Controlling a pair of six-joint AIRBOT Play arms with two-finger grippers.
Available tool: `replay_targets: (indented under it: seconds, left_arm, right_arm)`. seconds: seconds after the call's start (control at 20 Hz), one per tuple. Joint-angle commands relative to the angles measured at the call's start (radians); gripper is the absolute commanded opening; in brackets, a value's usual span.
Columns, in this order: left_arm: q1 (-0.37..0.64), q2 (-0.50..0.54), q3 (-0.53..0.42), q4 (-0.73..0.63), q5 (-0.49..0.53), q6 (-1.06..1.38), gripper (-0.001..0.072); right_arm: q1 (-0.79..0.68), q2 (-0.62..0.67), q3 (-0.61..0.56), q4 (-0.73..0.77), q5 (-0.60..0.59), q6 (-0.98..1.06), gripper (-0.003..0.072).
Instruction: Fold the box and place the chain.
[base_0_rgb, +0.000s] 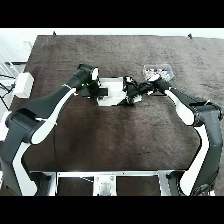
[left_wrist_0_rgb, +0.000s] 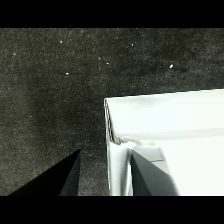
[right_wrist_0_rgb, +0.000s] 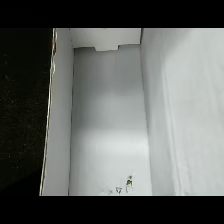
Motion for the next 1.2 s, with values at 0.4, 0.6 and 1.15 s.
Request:
replay_targets:
  seconds: [0.4,0.6,1.15]
  left_arm:
    - [0.043,-0.002,0.002,-0.078,-0.046,0.003,0.0365]
    - [0.043,-0.002,0.002,-0.085,-0.046,0.019,0.0365]
    - [0.043,-0.002,0.002,-0.164,-0.025,0.097,0.0048]
  right_arm:
    - [0.0,-0.001,0.0,0.0,0.0,0.0,0.0517]
    - [0.0,-0.001,0.0,0.0,0.0,0.0,0.0516]
    - [0.0,-0.001,0.0,0.0,0.0,0.0,0.0516]
